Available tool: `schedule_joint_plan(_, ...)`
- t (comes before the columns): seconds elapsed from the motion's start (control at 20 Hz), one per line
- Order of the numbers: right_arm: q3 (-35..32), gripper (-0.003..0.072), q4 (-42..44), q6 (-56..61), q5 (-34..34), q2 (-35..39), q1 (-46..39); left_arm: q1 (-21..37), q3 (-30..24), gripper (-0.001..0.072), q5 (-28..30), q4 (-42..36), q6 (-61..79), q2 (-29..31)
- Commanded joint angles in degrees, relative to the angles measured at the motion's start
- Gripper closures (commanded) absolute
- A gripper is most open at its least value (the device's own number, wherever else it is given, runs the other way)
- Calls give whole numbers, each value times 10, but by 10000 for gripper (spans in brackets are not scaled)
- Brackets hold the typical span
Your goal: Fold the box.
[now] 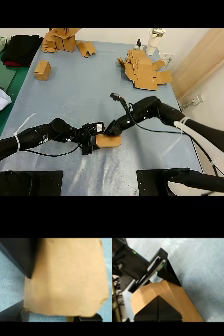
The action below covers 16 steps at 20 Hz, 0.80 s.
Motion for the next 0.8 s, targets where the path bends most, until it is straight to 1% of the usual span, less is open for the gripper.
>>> schedule_joint_plan(0.0,-56,685,-79,-3,120,72,53,0,0,288,0,0,0,0)
schedule_joint_plan(0.2,-102,684,-172,-4,256,159,125,0,0,288,0,0,0,0)
schedule_joint_plan(0.4,-128,683,-256,-10,316,221,185,0,0,288,0,0,0,0)
schedule_joint_plan(0.5,-156,682,-322,-10,369,255,224,0,0,288,0,0,0,0)
schedule_joint_plan(0.6,-192,678,-345,-10,404,283,249,0,0,288,0,0,0,0)
schedule_joint_plan(0.65,-208,623,-342,-10,407,295,257,0,0,288,0,0,0,0)
schedule_joint_plan(0.7,-219,480,-343,-10,407,306,267,0,0,288,0,0,0,0)
schedule_joint_plan(0.75,-227,357,-343,-11,407,316,274,0,0,288,0,0,0,0)
